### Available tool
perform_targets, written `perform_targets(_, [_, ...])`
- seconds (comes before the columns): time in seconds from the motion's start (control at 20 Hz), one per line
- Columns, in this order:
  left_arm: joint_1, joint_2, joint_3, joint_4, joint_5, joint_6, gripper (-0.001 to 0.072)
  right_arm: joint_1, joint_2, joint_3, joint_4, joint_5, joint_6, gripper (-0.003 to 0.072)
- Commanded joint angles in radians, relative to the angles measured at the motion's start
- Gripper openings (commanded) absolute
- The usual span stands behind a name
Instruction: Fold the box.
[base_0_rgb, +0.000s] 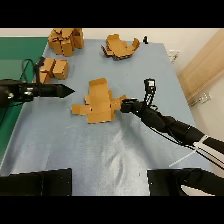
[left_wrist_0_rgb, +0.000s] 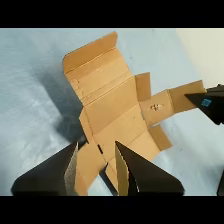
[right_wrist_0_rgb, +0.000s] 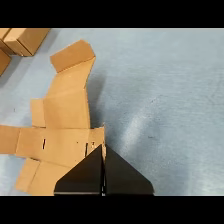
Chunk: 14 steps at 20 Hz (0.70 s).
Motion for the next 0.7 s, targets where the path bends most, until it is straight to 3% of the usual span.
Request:
perform_targets(0.0, [-0.069, -0.191, 0.092, -0.074, -0.029, 0.082, 0.0357, 0.022, -0.014, -0.026, -0.032, 0.063, -0.005, 0.0002])
perform_targets(0.2, [-0.122, -0.37, 0.298, -0.075, -0.051, 0.06, 0.0357, 0.023, -0.017, -0.026, -0.032, 0.062, -0.003, 0.0002])
perform_targets(0.4, [-0.134, -0.533, 0.52, -0.069, -0.223, -0.066, 0.0356, 0.022, -0.018, -0.026, -0.032, 0.062, -0.003, 0.0002])
perform_targets(0.5, [-0.132, -0.576, 0.575, -0.067, -0.283, -0.108, 0.0357, 0.023, -0.018, -0.026, -0.032, 0.059, -0.003, 0.0002])
perform_targets(0.65, [-0.134, -0.582, 0.58, -0.027, -0.328, -0.107, 0.0357, 0.022, -0.018, -0.026, -0.031, 0.06, 0.0, 0.0002])
